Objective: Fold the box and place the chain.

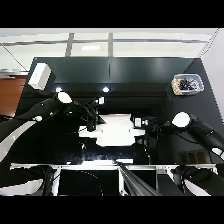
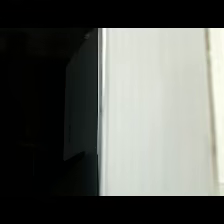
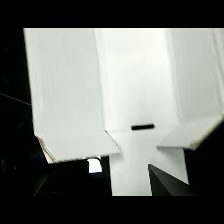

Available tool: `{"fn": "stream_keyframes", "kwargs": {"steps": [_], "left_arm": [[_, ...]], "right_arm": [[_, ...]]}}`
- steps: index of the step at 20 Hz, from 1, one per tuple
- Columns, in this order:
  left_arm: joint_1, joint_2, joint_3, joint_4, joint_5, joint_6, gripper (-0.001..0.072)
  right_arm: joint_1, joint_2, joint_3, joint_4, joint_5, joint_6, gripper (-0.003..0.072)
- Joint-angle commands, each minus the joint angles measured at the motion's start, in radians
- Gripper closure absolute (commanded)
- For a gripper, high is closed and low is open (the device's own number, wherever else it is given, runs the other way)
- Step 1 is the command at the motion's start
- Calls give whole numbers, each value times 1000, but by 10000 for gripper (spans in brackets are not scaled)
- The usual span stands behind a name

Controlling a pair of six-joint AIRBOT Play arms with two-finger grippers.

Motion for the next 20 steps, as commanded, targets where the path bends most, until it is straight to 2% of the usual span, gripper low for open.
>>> {"fn": "stream_keyframes", "kwargs": {"steps": [1,7,9,14,20], "left_arm": [[1,1,0,0,-1,0,682],[1,1,0,-3,-1,0,682],[1,1,0,-8,-1,0,682],[1,1,0,-8,-1,0,682],[1,2,2,-8,-5,0,682]], "right_arm": [[48,-34,-5,53,-22,-31,51],[118,-42,-4,121,-164,-8,51],[118,-39,-3,163,-159,4,51],[117,-6,0,118,-150,56,51],[117,-2,14,63,-195,43,51]]}}
